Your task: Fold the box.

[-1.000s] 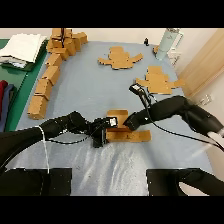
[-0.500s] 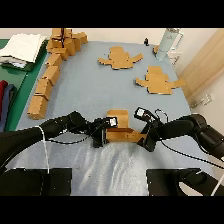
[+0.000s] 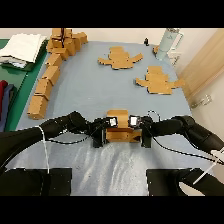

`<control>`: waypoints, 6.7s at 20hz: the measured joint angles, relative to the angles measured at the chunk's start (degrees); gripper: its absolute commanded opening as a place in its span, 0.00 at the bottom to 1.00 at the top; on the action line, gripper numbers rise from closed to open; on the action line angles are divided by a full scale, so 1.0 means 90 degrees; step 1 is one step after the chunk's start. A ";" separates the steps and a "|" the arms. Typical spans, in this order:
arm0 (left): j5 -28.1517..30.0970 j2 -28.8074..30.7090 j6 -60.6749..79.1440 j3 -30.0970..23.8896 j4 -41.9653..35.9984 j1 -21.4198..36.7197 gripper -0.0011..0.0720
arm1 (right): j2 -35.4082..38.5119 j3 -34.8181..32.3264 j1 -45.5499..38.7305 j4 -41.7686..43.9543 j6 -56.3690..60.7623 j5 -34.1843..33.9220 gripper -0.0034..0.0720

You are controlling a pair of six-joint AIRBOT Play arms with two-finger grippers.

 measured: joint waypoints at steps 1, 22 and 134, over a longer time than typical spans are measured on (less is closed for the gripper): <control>0.0002 0.0000 0.0000 0.0000 0.0000 0.0000 0.67 | -0.0015 0.0000 0.0024 0.0134 -0.0180 0.0041 0.40; 0.0007 0.0000 -0.0002 -0.0002 0.0000 0.0000 0.67 | -0.0670 -0.0002 0.0826 0.0532 -0.0726 0.0952 0.99; 0.0007 0.0000 0.0002 -0.0007 0.0002 -0.0002 0.67 | -0.2943 0.2730 0.2722 -0.3665 1.3418 -0.2140 0.70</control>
